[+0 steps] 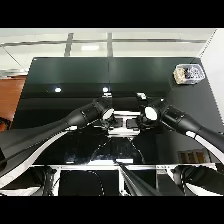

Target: Fold the box and place the chain.

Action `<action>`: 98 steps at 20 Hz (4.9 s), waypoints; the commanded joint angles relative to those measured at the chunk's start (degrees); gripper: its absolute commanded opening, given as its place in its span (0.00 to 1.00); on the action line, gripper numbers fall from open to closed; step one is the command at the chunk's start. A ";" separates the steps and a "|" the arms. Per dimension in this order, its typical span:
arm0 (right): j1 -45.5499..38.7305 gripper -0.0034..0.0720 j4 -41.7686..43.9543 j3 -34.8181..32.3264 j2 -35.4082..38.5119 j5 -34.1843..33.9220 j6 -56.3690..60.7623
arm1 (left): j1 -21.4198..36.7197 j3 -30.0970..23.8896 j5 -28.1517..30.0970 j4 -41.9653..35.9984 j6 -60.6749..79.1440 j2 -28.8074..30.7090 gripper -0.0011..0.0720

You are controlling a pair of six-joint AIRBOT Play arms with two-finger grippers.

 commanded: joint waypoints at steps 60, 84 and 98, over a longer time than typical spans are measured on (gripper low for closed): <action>-51.17 0.42 1.33 60.52 -43.28 1.73 1.97 | 0.09 0.07 0.09 0.00 0.24 -0.04 0.05; -55.43 0.06 21.46 66.34 0.79 16.13 -33.31 | 0.09 0.07 1.05 0.02 0.24 -0.04 0.05; -38.60 0.06 17.59 40.19 28.81 21.31 -35.43 | 0.09 0.07 0.98 0.00 0.24 -0.04 0.05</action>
